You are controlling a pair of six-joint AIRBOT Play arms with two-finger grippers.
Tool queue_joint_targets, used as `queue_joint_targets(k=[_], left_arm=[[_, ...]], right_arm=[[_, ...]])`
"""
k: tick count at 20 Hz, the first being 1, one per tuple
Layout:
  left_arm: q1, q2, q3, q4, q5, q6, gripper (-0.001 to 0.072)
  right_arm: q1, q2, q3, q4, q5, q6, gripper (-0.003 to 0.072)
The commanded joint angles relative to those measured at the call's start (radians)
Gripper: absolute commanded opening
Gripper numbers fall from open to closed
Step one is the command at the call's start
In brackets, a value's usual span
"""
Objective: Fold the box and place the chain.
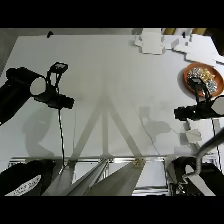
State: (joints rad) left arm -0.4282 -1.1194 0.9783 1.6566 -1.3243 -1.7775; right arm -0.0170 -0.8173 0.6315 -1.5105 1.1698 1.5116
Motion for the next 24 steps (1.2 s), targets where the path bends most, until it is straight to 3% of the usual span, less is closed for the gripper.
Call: queue_joint_targets(k=[1,14,18,24], left_arm=[[0.001,0.001,0.0,0.0,0.0,0.0,0.001],[0.001,0.001,0.0,0.0,0.0,0.001,0.001],[0.001,0.001,0.0,0.0,0.0,0.001,0.001],[0.001,0.001,0.0,0.0,0.0,0.0,0.001]], right_arm=[[-0.001,0.001,0.0,0.0,0.0,0.0,0.0297],[-0.001,0.001,0.0,0.0,-0.003,0.0,0.0297],[-0.001,0.001,0.0,0.0,-0.123,-0.001,0.0297],[-0.001,0.001,0.0,0.006,-0.143,0.0,0.0296]])
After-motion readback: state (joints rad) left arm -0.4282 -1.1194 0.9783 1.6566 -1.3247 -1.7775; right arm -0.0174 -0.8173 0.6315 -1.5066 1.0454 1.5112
